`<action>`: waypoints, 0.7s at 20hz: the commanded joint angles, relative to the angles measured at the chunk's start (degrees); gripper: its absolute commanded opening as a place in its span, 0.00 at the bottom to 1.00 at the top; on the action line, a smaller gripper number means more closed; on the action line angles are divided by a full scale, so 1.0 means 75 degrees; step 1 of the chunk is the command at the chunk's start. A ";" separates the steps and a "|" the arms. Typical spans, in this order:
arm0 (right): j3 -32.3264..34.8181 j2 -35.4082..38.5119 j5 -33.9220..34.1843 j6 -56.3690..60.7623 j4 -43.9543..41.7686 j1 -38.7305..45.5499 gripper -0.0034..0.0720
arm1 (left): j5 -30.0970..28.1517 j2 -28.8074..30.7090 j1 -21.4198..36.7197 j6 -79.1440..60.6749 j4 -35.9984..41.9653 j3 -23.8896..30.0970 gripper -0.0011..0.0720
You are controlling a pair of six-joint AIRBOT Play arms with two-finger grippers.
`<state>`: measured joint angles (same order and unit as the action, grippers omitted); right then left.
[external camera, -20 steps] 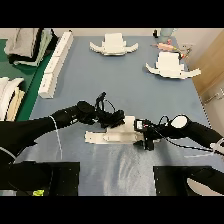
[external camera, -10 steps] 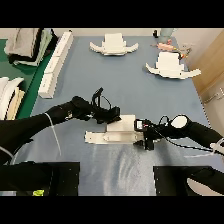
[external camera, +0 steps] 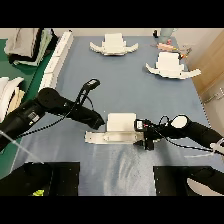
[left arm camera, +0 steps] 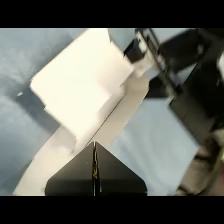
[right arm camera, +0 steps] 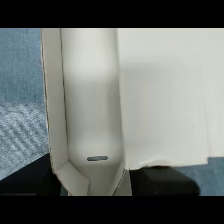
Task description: Fold the box.
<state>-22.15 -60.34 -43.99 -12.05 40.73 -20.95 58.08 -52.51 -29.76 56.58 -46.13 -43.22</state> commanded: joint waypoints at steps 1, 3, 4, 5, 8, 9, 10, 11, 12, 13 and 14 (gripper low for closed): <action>-0.0006 0.0003 -0.0009 0.0003 0.0000 0.0003 0.62 | 0.1099 0.0647 -0.0108 -0.1515 -0.1317 -0.0006 0.03; -0.0006 0.0006 -0.0009 0.0000 0.0000 0.0003 0.62 | 0.1262 0.0653 -0.0516 -0.2393 -0.1673 -0.0003 0.11; -0.0006 0.0006 -0.0009 0.0003 0.0000 0.0003 0.62 | 0.1262 0.0653 -0.0702 -0.2643 -0.1722 0.0044 0.58; -0.0006 0.0006 -0.0006 0.0003 0.0000 0.0003 0.62 | 0.1189 0.0653 -0.0656 -0.2917 -0.1524 0.0172 0.82; -0.0006 0.0006 -0.0009 0.0003 0.0000 0.0003 0.62 | 0.0708 0.0694 -0.0458 -0.4345 -0.1358 0.0935 0.96; -0.0006 0.0006 -0.0009 0.0000 0.0000 0.0003 0.62 | 0.0329 0.0691 -0.0460 -0.4832 -0.1274 0.1300 0.96; -0.0006 0.0006 -0.0009 0.0003 0.0000 0.0003 0.62 | -0.0044 0.0670 -0.0463 -0.5228 -0.1087 0.1629 0.96; -0.0006 0.0006 -0.0009 0.0003 0.0000 0.0003 0.62 | -0.0449 0.0612 -0.0463 -0.5622 -0.0775 0.1941 0.96; -0.0006 0.0003 -0.0006 0.0003 0.0000 0.0003 0.62 | -0.0787 0.0530 -0.0463 -0.5977 -0.0425 0.2165 0.96; -0.0006 0.0006 -0.0006 0.0003 0.0000 0.0003 0.62 | -0.1055 0.0405 -0.0466 -0.6420 -0.0017 0.2314 0.96; -0.0006 0.0006 -0.0009 0.0000 0.0000 0.0003 0.62 | -0.1230 0.0265 -0.0466 -0.6767 0.0341 0.2366 0.96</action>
